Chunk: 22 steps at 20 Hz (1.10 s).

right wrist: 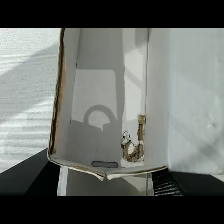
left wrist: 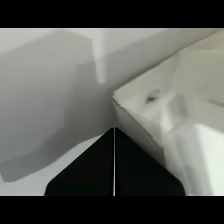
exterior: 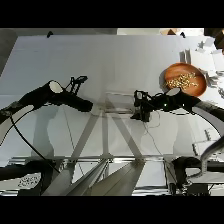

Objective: Fold the box and place the chain.

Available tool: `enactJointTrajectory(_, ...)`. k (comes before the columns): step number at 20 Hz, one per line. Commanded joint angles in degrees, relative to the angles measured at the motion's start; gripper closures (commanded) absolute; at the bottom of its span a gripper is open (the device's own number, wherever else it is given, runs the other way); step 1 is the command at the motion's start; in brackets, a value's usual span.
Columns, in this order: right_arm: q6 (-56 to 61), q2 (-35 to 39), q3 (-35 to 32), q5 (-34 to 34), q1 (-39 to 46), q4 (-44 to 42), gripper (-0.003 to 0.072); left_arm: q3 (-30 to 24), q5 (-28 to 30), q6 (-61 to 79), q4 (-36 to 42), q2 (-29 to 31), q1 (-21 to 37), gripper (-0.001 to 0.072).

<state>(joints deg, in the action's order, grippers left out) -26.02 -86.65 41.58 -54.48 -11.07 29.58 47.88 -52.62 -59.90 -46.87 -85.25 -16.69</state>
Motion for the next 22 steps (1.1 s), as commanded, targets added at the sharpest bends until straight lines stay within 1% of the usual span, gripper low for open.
enactJointTrajectory(1, 0.0, -0.02, 0.04, 0.0, 0.0, 0.0, 0.0167, -0.02, -0.2, 0.13, 4.63, -0.37, -0.55, 0.0701)
enactJointTrajectory(5, 0.0, -0.02, 0.04, 0.0, 0.0, 0.0, 0.0167, -0.02, -2.6, 0.15, 7.3, -0.22, -0.55, 0.0691)
enactJointTrajectory(6, 0.0, -0.02, 0.04, 0.0, 0.0, 0.0, 0.0167, -0.02, -2.64, 0.13, 7.98, -0.2, -0.55, 0.0641)
enactJointTrajectory(8, 0.0, -0.02, 0.04, 0.0, 0.0, 0.0, 0.0167, -0.02, -2.47, 2.08, 9.55, -0.2, -0.55, 0.0396)
enactJointTrajectory(9, 0.02, -0.02, 0.04, 0.0, 0.0, 0.0, 0.0167, -0.02, -2.43, 3.1, 10.29, -0.2, -0.55, 0.0385)
enactJointTrajectory(14, 0.0, -0.02, 0.04, 0.0, 0.0, 0.0, 0.0167, -0.02, -2.47, 5.73, 13.46, 0.24, -0.55, 0.0385)
enactJointTrajectory(19, 0.0, -0.02, 0.02, 0.0, 0.0, 0.0, 0.0167, -0.02, -2.47, 5.9, 13.81, 2.58, -0.57, 0.0385)
enactJointTrajectory(22, 0.0, -0.02, 0.02, 0.0, 0.0, 0.0, 0.0167, -0.02, -2.4, 5.92, 14.32, 2.97, -1.18, 0.0364)
